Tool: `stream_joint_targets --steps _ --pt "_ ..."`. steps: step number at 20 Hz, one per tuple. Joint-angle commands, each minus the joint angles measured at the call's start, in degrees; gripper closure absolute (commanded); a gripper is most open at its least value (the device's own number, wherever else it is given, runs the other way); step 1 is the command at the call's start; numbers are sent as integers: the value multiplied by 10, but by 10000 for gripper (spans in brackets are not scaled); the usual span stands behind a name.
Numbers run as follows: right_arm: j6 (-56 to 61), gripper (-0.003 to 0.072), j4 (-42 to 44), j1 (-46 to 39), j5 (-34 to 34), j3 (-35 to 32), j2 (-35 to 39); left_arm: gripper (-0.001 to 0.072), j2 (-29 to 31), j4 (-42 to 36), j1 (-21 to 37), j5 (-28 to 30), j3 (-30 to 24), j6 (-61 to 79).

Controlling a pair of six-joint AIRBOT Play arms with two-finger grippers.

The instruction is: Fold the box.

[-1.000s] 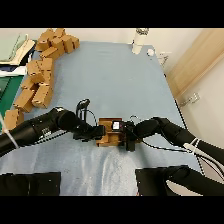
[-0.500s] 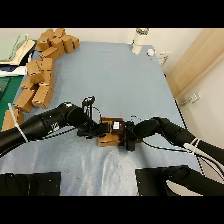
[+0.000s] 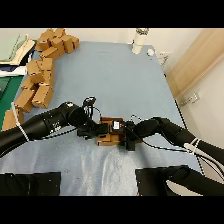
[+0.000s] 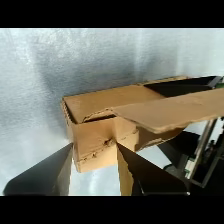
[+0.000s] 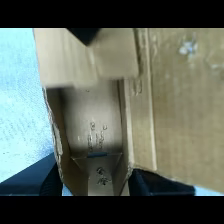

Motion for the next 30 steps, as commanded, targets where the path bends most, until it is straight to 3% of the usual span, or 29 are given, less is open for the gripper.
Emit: stream_joint_targets --steps 1,12,20,30 --pt "2 284 0 0 -1 0 0 279 -1 13 0 -28 0 1" --pt "2 284 0 0 -1 0 0 280 -10 23 0 -23 2 -24" --pt "2 284 0 0 -1 0 0 280 -96 63 -25 -99 87 -29" --pt "2 284 0 0 -1 0 0 282 -156 90 -30 -96 112 -84"
